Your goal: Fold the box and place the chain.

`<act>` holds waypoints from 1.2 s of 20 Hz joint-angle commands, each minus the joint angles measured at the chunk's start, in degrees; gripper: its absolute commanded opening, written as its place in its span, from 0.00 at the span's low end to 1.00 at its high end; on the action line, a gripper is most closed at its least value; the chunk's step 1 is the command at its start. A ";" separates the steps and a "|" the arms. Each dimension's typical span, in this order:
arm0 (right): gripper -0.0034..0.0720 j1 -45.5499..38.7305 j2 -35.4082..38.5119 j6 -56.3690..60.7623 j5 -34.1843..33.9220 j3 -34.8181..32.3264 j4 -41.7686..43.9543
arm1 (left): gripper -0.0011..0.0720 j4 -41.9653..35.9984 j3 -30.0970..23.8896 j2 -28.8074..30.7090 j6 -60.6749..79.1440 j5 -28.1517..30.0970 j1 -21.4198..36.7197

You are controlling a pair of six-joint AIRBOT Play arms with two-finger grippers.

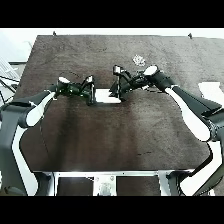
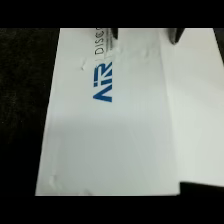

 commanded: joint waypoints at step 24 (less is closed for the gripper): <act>0.65 1.18 0.33 -5.16 -8.13 -2.64 0.42 | 0.50 0.02 -0.02 -0.02 0.02 0.00 0.00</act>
